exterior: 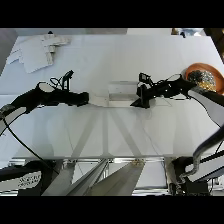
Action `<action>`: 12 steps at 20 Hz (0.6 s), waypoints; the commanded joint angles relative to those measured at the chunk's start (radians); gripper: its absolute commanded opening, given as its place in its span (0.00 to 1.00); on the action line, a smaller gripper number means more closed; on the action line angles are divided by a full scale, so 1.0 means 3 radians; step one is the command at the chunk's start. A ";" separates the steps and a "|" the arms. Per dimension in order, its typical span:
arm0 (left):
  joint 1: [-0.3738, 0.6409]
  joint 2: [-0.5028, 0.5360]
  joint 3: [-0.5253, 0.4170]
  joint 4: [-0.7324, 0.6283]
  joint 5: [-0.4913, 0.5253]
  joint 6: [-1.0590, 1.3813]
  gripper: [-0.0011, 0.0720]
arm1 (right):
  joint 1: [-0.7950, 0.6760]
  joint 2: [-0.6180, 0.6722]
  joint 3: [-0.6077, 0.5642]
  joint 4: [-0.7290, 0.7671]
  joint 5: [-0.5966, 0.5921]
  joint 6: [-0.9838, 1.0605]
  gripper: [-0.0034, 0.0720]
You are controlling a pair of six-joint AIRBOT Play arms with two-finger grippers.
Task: Fold the box and place the chain.
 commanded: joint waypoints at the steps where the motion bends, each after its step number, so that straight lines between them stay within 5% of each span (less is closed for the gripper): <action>1: -0.0220 0.0001 0.0022 -0.0057 0.0206 0.0047 0.02 | 0.0003 -0.0001 0.0001 0.0000 0.0001 0.0001 0.63; 12: -0.0454 0.0071 0.0392 -0.0069 0.0413 0.0497 0.04 | 0.0003 -0.0001 0.0001 0.0000 0.0001 0.0000 0.63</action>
